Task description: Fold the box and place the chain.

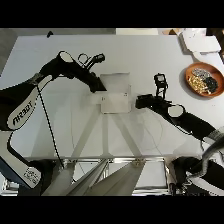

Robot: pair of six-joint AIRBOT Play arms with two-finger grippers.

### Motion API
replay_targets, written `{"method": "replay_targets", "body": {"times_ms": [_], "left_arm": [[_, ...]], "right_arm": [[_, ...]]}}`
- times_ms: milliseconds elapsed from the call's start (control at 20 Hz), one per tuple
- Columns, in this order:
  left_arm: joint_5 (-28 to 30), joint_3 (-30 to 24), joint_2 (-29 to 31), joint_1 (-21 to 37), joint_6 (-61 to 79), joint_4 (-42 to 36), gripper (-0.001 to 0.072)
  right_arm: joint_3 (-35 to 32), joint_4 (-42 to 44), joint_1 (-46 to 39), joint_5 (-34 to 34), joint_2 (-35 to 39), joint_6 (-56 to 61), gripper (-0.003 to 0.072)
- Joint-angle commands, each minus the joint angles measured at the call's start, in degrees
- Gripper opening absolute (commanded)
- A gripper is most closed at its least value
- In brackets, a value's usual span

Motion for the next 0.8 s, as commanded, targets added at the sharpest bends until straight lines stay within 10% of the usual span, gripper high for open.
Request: {"method": "replay_targets", "body": {"times_ms": [0,400,550,750], "left_arm": [[0.0,0.0,0.0,0.0,0.0,0.0,0.0011],[-0.1,0.0,0.0,0.0,0.0,0.0,0.0010],[-0.4,0.0,0.2,0.0,-0.1,0.0,0.0010],[-0.6,0.0,4.2,0.2,-2.1,5.1,0.0004]], "right_arm": [[0.0,0.0,0.1,0.0,0.0,0.0,0.0011],[0.0,0.0,0.1,0.1,0.0,0.0,0.0036],[0.2,1.0,0.1,0.7,0.3,0.1,0.0443],[0.3,0.5,0.0,1.0,7.6,0.1,0.0443]]}}
